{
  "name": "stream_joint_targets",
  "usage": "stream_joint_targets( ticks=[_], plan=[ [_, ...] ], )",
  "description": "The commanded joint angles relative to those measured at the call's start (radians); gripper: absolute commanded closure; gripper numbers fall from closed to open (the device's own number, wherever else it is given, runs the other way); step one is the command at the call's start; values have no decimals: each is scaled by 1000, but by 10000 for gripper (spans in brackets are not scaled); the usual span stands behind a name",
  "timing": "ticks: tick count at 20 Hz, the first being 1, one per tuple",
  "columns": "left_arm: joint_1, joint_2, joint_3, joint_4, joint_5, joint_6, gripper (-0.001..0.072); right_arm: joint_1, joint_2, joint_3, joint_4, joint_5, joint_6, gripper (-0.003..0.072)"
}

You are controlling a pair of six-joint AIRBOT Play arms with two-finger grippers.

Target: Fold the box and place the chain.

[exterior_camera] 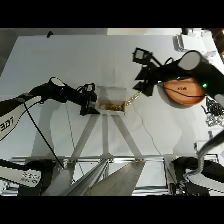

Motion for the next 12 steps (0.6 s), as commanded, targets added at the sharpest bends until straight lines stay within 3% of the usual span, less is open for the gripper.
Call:
stream_joint_targets(
  ticks=[1, 3, 8, 12],
  plan=[
    [0, 0, 0, 0, 0, 0, 271, -93, -47, -1, -2, 8, -323, 210],
    [0, 0, 0, 0, 0, 0, 271, -93, -118, -1, -2, 10, -390, 161],
    [0, 0, 0, 0, 0, 0, 271, -64, -282, 3, 0, 8, -476, 161],
    [0, 0, 0, 0, 0, 0, 271, -60, -339, 35, 5, 9, -476, 161]
  ],
)
